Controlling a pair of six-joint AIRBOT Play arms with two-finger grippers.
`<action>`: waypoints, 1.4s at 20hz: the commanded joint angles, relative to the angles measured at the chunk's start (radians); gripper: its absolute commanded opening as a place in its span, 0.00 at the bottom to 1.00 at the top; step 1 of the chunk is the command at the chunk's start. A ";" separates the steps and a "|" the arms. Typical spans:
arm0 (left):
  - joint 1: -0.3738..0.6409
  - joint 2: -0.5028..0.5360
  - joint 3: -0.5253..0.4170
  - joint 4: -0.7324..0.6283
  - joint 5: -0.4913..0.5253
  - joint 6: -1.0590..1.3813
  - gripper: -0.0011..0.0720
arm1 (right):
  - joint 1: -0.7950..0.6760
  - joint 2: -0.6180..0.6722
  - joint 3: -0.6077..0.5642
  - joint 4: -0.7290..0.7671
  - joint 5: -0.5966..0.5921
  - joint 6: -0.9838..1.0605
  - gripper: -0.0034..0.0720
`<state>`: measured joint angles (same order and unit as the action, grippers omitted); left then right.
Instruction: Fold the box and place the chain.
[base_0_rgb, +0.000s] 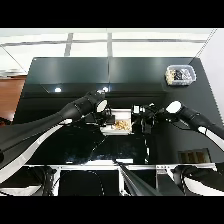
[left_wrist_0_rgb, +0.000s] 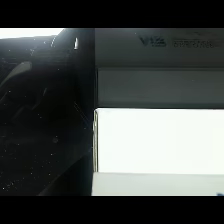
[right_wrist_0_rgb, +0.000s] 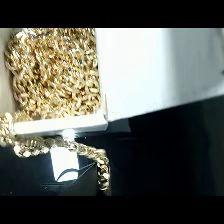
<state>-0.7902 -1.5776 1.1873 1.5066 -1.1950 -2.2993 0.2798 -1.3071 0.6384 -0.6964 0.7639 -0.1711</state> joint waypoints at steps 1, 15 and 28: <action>0.001 0.000 0.000 0.000 0.000 0.000 0.05 | 0.001 -0.003 0.002 -0.041 0.035 0.043 0.07; 0.001 0.000 0.000 0.000 0.000 0.000 0.05 | 0.003 0.560 0.140 -0.061 0.192 1.111 0.07; 0.001 0.000 0.000 0.000 0.000 0.000 0.05 | 0.146 0.405 0.153 0.153 0.054 1.128 0.07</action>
<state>-0.7902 -1.5776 1.1877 1.5066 -1.1950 -2.2993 0.4194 -0.8948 0.7784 -0.5640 0.8318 0.9516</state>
